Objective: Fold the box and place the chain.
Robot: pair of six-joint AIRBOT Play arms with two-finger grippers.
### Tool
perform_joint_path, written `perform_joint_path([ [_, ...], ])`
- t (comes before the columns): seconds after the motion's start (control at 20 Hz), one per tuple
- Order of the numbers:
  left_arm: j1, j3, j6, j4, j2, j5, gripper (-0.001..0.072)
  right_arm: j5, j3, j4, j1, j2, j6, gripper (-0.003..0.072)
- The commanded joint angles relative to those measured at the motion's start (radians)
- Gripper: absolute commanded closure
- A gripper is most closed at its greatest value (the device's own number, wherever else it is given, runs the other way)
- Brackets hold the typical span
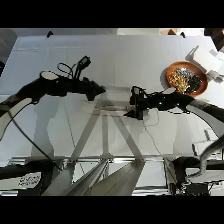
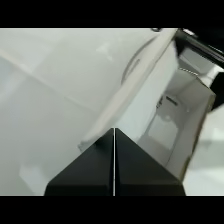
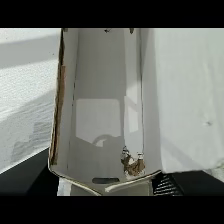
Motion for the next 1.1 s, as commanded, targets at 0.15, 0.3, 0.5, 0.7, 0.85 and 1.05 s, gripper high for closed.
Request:
perform_joint_path([
  [0.15,0.026,-0.012,0.042,0.443,0.121,-0.024,0.0619,0.0,0.001,0.001,0.001,0.001,0.0,0.0144],
  [0.3,0.023,-0.088,0.066,0.44,0.117,0.061,0.0133,0.0,0.001,0.001,0.001,0.001,0.0,0.0144],
  [0.5,0.016,-0.163,0.347,0.385,0.105,0.106,0.0159,0.0,0.001,0.001,0.001,0.001,0.0,0.0144],
  [0.7,0.015,-0.166,0.565,0.219,0.041,0.103,0.0383,0.0,0.001,0.001,0.001,0.001,0.0,0.0144],
  [0.85,0.015,-0.166,0.634,0.196,0.016,0.118,0.0386,0.0,0.001,0.001,0.001,0.001,0.0,0.0144],
  [1.05,0.015,-0.166,0.652,0.158,-0.003,0.121,0.0389,0.0,0.001,0.001,0.001,0.001,0.0,0.0144],
])
